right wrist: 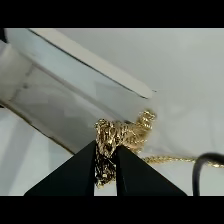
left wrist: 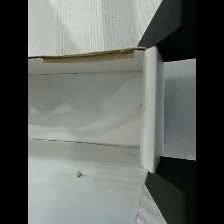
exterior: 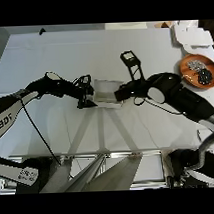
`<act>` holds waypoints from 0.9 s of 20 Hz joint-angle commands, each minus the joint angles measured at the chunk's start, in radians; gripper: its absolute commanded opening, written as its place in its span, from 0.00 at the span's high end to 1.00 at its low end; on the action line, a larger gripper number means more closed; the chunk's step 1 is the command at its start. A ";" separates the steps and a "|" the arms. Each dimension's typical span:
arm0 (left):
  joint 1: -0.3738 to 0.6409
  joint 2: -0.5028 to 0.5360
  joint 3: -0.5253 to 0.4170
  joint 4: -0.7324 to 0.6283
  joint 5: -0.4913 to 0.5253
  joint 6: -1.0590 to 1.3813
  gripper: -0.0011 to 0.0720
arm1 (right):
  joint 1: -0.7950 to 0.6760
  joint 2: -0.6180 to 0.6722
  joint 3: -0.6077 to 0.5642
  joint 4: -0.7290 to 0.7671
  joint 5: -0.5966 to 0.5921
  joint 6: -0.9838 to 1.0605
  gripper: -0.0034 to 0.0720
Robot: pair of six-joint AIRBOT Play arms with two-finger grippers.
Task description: Fold the box and place the chain.
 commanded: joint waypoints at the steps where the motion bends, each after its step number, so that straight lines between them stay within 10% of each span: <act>1: 0.001 -0.001 0.000 0.000 0.000 0.000 0.51 | 0.048 -0.039 0.000 0.040 -0.145 0.024 0.95; 16: 0.001 -0.001 0.000 0.000 0.000 0.000 0.51 | 0.109 -0.256 0.000 0.079 -0.265 0.024 0.94; 18: 0.001 -0.001 0.000 0.000 0.000 0.000 0.51 | 0.109 -0.250 0.000 0.079 -0.265 0.019 0.50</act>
